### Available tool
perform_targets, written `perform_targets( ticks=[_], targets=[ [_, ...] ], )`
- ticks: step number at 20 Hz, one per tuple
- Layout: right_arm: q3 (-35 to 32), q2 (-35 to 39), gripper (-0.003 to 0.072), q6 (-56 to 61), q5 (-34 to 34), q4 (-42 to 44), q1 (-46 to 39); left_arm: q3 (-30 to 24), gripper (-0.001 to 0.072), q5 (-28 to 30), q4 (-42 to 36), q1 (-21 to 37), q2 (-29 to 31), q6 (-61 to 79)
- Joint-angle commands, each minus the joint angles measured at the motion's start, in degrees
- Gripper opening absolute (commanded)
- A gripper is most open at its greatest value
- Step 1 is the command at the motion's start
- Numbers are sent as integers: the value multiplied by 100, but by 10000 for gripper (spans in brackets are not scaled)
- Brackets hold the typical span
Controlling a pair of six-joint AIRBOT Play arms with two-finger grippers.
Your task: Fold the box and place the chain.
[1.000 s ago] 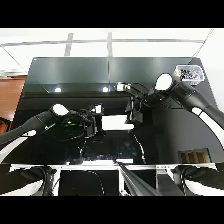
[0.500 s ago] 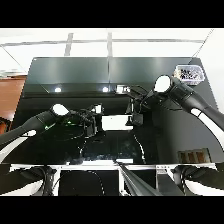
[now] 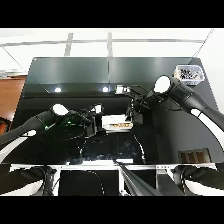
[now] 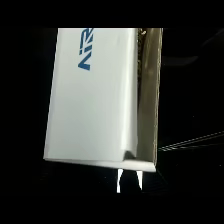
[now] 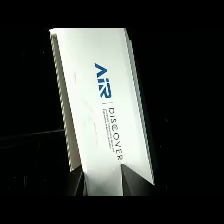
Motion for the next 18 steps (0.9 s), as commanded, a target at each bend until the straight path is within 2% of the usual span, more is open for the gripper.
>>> perform_targets(
  ticks=[1, 6, 7, 10, 15, 16, 17, 18],
  targets=[
    [-2, -7, 229, 13, 42, -22, 2, -2, 290, -7, 2, -2, -2, 11],
    [-17, -13, 230, 9, 170, -24, 4, -2, 290, -7, 2, -4, -2, 11],
    [-42, -13, 268, 7, 166, -37, 17, -2, 290, -7, 2, -2, -2, 11],
    [-42, -15, 268, 9, 129, -334, 144, -2, 290, -7, 2, -2, -2, 11],
    [-42, -13, 272, 11, 46, -345, 212, -2, 290, -68, 2, -2, -2, 11],
    [-42, -13, 347, 11, 46, -343, 216, -2, 290, -122, 2, -2, -2, 11],
    [-42, -13, 386, 11, 42, -343, 216, -2, 290, -155, 2, -2, -2, 11],
    [-42, -13, 378, 11, 42, -345, 216, -2, 290, -155, 2, -4, -2, 11]
  ],
)
